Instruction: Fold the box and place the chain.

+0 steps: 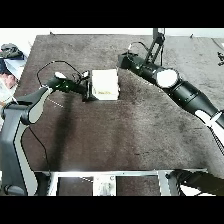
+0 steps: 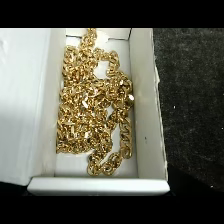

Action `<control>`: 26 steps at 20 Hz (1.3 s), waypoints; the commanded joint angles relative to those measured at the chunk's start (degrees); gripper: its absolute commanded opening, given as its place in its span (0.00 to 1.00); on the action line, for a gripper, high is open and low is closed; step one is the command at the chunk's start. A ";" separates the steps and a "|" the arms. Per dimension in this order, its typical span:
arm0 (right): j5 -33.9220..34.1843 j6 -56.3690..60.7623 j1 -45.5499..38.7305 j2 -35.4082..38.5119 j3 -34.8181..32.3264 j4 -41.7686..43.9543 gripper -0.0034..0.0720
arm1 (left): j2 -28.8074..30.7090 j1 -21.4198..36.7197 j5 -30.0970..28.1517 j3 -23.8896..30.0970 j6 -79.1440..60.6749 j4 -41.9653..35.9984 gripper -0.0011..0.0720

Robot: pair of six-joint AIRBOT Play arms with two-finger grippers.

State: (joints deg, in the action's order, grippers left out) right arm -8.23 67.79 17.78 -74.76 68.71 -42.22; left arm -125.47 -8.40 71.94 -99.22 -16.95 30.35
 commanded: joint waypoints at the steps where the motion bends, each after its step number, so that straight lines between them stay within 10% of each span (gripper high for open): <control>1: 2.73 -0.72 4.20 0.28 2.78 0.00 0.04 | 0.00 0.00 0.00 -0.07 0.00 0.02 0.49; 9: -1.86 -0.59 6.97 -10.69 4.48 0.00 0.05 | 0.00 0.00 0.02 -0.07 0.00 0.02 0.49; 10: -4.76 -0.52 6.43 -12.00 4.46 -0.02 0.34 | -0.02 0.00 -0.02 -0.07 0.00 0.02 0.49; 13: -8.31 0.59 3.26 -13.33 2.89 -3.37 0.38 | 0.00 0.00 0.00 -0.07 0.00 0.02 0.49; 26: -13.40 4.81 -29.31 -7.13 -15.78 -7.04 0.50 | 0.00 0.00 -0.04 -0.07 0.00 0.02 0.49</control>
State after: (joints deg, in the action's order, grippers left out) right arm -22.63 71.18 -5.63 -82.30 56.95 -49.04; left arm -125.47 -8.40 71.94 -99.22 -16.93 30.37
